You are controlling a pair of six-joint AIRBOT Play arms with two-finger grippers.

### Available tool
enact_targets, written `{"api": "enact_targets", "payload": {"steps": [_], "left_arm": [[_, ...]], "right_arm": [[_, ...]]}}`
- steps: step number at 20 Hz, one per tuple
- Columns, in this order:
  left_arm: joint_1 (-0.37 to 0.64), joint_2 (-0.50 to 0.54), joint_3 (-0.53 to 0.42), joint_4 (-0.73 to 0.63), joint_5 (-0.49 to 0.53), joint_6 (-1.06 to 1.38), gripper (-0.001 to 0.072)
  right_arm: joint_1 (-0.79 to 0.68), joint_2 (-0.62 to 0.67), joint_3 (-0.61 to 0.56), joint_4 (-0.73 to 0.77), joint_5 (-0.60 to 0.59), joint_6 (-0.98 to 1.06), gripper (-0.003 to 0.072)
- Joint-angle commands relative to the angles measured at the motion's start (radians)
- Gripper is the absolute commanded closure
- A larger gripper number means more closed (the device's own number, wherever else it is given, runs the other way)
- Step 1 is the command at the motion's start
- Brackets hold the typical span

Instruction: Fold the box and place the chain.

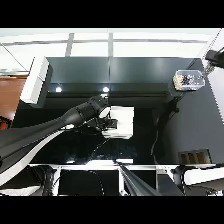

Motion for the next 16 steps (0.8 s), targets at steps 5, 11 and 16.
{"api": "enact_targets", "payload": {"steps": [5,11,16], "left_arm": [[0.0,0.0,0.0,-0.011,0.002,0.001,0.0682],[0.0,0.0,0.0,-0.011,0.002,0.001,0.0682],[0.0,0.0,0.0,-0.011,0.004,0.001,0.0682]], "right_arm": [[0.051,0.441,-0.23,0.347,0.076,-0.254,0.0671],[0.153,0.757,-0.612,0.639,0.175,-0.34,0.067],[0.337,0.806,-0.798,0.825,0.197,-0.322,0.067]]}}
